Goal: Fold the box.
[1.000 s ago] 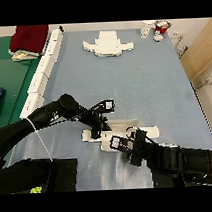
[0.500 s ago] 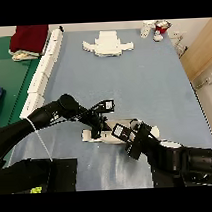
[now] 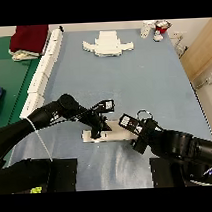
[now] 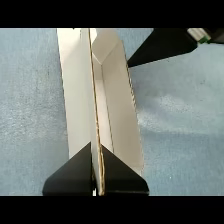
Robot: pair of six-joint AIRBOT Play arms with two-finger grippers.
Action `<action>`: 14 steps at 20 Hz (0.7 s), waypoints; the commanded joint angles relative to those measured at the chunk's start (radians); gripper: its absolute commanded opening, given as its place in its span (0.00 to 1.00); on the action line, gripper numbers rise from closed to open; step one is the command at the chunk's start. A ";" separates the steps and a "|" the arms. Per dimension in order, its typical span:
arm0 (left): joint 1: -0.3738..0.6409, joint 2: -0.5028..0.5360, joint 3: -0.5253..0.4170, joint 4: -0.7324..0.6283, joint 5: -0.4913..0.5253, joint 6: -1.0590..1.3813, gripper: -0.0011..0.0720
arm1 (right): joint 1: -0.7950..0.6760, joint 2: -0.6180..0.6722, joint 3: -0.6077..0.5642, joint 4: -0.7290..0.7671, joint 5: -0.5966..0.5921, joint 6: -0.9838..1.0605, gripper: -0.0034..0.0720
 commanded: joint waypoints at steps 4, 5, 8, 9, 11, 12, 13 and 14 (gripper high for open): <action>0.000 0.001 0.000 -0.001 0.003 0.000 0.03 | -0.166 0.016 -0.011 0.126 0.106 -0.295 1.00; 0.000 0.001 0.000 -0.001 0.003 0.000 0.03 | -0.203 0.015 -0.015 0.167 0.133 -0.369 1.00; 0.000 0.001 0.000 -0.001 0.003 0.000 0.03 | -0.353 0.014 -0.030 0.423 0.174 -0.736 1.00; 0.000 0.001 0.000 -0.001 0.003 0.000 0.03 | -0.404 0.014 -0.040 0.527 0.175 -0.883 1.00; 0.000 0.001 0.000 -0.001 0.003 0.000 0.03 | -0.498 0.012 -0.062 0.729 0.175 -1.159 1.00; 0.000 0.001 0.000 -0.001 0.003 0.000 0.03 | -0.534 0.006 -0.072 0.798 0.174 -1.257 1.00; 0.000 0.001 0.000 -0.001 0.003 0.000 0.03 | -0.563 -0.005 -0.080 0.858 0.171 -1.345 1.00; 0.000 0.001 0.000 -0.001 0.003 0.000 0.03 | -0.583 -0.020 -0.087 0.904 0.167 -1.416 1.00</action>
